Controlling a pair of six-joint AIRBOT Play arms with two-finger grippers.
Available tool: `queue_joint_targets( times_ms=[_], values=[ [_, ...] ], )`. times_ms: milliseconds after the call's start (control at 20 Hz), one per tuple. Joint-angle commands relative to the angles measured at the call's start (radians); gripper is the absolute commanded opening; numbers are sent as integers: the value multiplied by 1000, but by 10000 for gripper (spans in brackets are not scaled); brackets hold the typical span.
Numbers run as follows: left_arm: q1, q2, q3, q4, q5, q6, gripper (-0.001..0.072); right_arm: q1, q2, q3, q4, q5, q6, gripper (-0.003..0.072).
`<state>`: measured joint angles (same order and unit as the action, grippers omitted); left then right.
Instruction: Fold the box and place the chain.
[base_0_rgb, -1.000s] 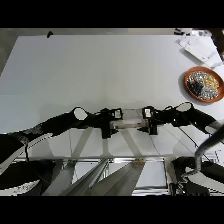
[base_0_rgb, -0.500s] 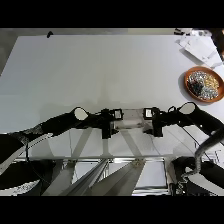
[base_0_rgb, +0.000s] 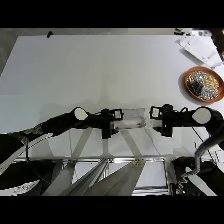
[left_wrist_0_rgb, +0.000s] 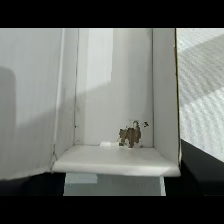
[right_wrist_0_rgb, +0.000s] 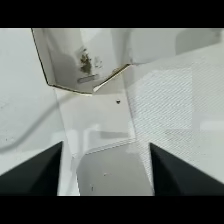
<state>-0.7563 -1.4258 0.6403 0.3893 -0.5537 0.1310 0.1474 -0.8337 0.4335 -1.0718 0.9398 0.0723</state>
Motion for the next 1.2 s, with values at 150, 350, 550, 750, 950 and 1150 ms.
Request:
queue_joint_targets(
  times_ms=[150, 350, 550, 750, 950, 1150],
  values=[
    [0, 1, 0, 0, -1, 0, 392, 0, 81, 1, 438, -39, 21, 8],
    [0, 1, 0, 0, 0, 0, 392, 0, 54, 1, 576, -231, 22, 8],
    [0, 1, 0, 0, -1, 0, 392, 1, -80, 1, 583, -262, 26, 8],
    [0, 1, 0, 0, -1, 0, 392, 1, -212, 1, 576, -316, 35, 8],
    [0, 1, 0, 0, -1, 0, 392, 1, -278, 1, 536, -282, 97, 8],
    [0, 1, 0, 0, -1, 0, 392, 1, -278, 2, 512, -245, 114, 8]
  ],
)
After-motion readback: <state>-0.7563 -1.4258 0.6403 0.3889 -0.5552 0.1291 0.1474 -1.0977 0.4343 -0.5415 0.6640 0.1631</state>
